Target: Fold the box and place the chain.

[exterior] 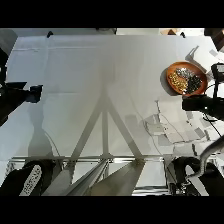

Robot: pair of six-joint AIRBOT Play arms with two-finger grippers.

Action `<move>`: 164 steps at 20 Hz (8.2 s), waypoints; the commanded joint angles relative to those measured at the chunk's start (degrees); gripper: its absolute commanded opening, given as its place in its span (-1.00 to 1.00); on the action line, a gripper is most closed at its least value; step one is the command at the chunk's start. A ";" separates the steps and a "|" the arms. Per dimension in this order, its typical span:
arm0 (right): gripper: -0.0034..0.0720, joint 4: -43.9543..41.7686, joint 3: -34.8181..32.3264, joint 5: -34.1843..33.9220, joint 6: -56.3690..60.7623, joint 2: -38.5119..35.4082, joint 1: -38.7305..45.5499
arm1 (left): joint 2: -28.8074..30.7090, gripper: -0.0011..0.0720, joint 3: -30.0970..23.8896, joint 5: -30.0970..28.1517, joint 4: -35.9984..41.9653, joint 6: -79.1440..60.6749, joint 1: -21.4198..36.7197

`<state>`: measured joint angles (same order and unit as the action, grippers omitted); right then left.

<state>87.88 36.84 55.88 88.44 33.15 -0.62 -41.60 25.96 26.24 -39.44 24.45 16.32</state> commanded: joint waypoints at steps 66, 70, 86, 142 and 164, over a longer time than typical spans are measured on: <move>0.20 -5.05 20.68 17.25 -27.26 49.46 46.69 | 0.00 0.93 -0.09 0.17 -0.02 0.00 0.02; 0.08 -8.15 21.14 19.19 -27.26 52.09 46.69 | 0.02 0.93 -0.07 0.17 -0.02 0.00 0.02; -0.87 -11.50 21.14 24.70 -34.99 50.99 44.46 | 0.00 0.93 -0.07 0.15 -0.02 0.00 0.02; -0.88 -72.81 -17.92 -55.10 -47.78 27.41 -30.27 | 0.00 0.93 -0.07 0.17 -0.02 0.00 0.02; -0.88 -73.37 -17.73 -60.94 -43.30 22.14 -31.56 | 0.00 0.93 -0.07 0.17 -0.02 0.00 0.02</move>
<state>14.48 19.09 -5.06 43.86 55.53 -32.14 -41.60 25.89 26.41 -39.46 24.45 16.32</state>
